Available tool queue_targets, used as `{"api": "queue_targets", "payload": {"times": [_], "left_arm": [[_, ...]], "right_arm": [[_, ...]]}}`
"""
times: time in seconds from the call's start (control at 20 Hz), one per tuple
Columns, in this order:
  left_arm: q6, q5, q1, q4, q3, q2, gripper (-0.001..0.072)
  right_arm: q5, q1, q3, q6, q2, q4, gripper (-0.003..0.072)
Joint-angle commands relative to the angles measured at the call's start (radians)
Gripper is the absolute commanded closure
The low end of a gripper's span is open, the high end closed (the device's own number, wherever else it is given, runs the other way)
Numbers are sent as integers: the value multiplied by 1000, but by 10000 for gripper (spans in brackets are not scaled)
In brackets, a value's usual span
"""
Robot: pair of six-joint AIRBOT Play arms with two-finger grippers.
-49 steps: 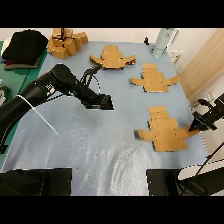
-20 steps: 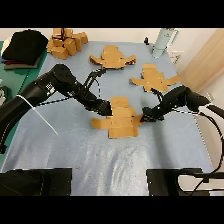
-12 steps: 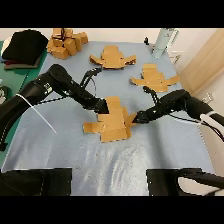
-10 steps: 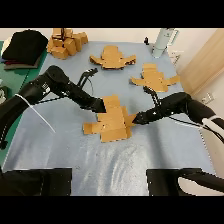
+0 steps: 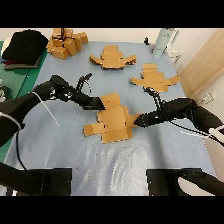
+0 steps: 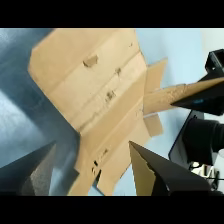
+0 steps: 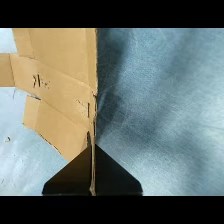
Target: Fold the box.
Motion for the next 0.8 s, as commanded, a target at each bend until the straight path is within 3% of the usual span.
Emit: {"api": "queue_targets", "payload": {"times": [0.0, 0.05, 0.4, 0.45, 0.5, 0.6, 0.65, 0.75], "left_arm": [[139, -13, 2, -148, 35, -99, 46], [175, -13, 2, -181, 42, -111, 78], [299, -85, 4, -282, 55, -179, 83], [329, -111, 4, -327, 55, -184, 198], [371, -134, 3, -367, 55, -186, 249], [394, -141, 4, -395, 55, -186, 286], [394, -143, 4, -391, 55, -186, 413], [394, -154, 3, -389, 55, -186, 424]], "right_arm": [[-5, 1, -3, -3, 5, 0, 686], [-5, 1, -3, -3, 5, 0, 686], [-5, 1, -3, -2, 5, 0, 686], [-5, 1, -3, -2, 5, 0, 686], [-6, 1, -3, -2, 5, 0, 686], [-9, 1, -3, -2, 5, 0, 686], [-10, 1, -3, -2, 5, 0, 686], [-9, 1, -3, -2, 5, -1, 686]]}}
